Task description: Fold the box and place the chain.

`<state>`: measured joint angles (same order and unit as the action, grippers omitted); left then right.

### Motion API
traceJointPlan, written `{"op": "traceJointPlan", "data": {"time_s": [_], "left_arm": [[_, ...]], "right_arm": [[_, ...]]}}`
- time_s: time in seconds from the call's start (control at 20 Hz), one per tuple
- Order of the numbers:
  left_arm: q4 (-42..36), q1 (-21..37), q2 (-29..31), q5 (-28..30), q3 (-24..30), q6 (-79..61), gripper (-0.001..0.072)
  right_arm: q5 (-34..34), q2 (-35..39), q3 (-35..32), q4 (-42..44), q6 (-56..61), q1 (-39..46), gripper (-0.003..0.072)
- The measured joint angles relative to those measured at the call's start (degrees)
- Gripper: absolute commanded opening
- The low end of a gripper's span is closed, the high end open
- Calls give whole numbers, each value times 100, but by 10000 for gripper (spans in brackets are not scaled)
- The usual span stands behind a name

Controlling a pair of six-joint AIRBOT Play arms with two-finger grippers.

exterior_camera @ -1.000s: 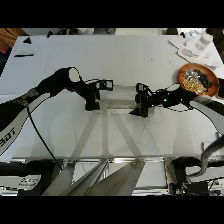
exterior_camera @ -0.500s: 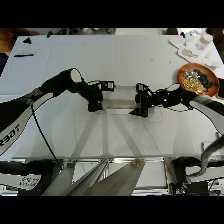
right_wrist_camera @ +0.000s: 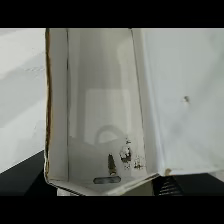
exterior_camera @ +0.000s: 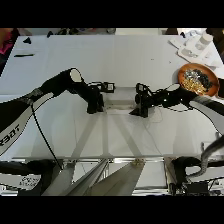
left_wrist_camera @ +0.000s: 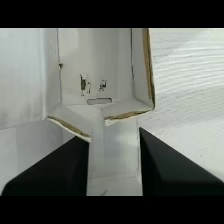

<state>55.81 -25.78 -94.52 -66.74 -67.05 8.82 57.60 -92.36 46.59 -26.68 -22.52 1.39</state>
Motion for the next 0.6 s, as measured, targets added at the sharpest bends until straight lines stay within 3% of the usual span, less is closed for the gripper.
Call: {"op": "traceJointPlan", "data": {"time_s": [0.25, 0.35, 0.6], "left_arm": [[-232, 0, 0, 269, 0, -101, 272], [-306, 0, 0, 396, 0, -114, 103], [-361, 0, 0, 516, 0, -131, 10]], "right_arm": [[-2, 0, 0, -4, 0, 2, 502], [0, 0, 0, -7, 0, 2, 502], [0, 0, 0, -7, -2, 2, 502]]}}
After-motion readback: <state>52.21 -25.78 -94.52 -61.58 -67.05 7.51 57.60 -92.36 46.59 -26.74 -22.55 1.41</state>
